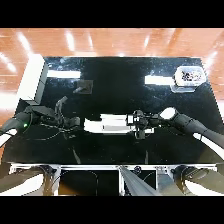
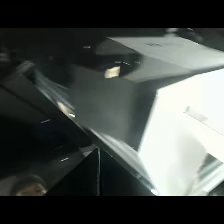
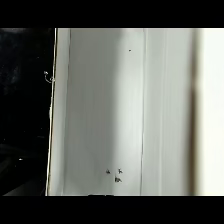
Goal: Fold the box and place the chain.
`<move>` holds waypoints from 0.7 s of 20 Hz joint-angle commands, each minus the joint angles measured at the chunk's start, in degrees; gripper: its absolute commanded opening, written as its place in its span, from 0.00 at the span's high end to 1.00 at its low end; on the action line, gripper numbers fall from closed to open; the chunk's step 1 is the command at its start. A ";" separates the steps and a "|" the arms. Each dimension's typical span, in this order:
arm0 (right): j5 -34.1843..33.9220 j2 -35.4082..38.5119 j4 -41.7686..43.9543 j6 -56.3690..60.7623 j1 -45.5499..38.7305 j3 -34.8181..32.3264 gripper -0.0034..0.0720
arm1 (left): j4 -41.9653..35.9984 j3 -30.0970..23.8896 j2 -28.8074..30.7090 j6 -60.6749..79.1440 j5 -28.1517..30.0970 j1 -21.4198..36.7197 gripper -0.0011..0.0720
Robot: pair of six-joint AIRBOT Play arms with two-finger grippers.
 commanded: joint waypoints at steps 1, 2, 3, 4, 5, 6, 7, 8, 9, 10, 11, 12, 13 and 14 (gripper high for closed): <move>0.00 -0.04 0.00 0.02 0.04 0.04 0.24 | -2.25 0.00 -2.84 2.58 -2.10 -2.82 0.96; 0.00 -0.04 0.00 0.02 0.04 0.04 0.24 | -2.27 0.00 -2.91 2.60 -3.08 -3.61 0.96; 0.00 -0.04 0.00 0.02 0.04 0.04 0.24 | -2.32 0.13 -2.91 2.75 -3.58 -4.20 0.96; 0.00 -0.04 0.00 0.02 0.04 0.04 0.24 | -2.40 0.17 -2.91 2.78 -3.93 -4.52 0.96; 0.00 -0.04 0.00 0.02 0.04 0.04 0.24 | -2.73 0.17 -2.91 2.82 -4.26 -4.70 0.96; 0.00 -0.04 0.00 0.02 0.04 0.04 0.24 | -3.72 0.17 -2.91 3.63 -4.33 -4.70 0.96; 0.00 -0.04 0.00 0.04 0.04 0.04 0.24 | -5.01 0.17 -2.91 5.05 -4.31 -4.70 0.96; 0.00 -0.04 0.00 0.04 0.04 0.04 0.24 | -6.21 0.17 -2.91 6.05 -4.31 -4.72 0.96; 0.00 -0.04 0.00 0.02 0.04 0.04 0.24 | -7.02 0.17 -2.91 6.54 -4.37 -4.87 0.96; 0.00 -0.04 0.00 0.02 0.04 0.04 0.24 | -7.39 0.17 -2.91 7.23 -4.39 -5.14 0.96; 0.00 -0.04 0.00 0.02 0.04 0.04 0.24 | -7.41 0.17 -2.91 7.50 -4.37 -5.31 0.96; 0.00 -0.04 0.00 0.04 0.04 0.04 0.24 | -7.37 0.17 -2.91 7.54 -4.42 -5.55 0.96; 0.00 -0.04 0.02 0.04 0.04 0.04 0.24 | -7.37 0.17 -2.97 7.56 -4.44 -5.90 0.96; 0.00 -0.04 0.00 0.04 0.04 0.04 0.24 | -7.37 0.17 -2.99 7.72 -4.39 -5.99 0.96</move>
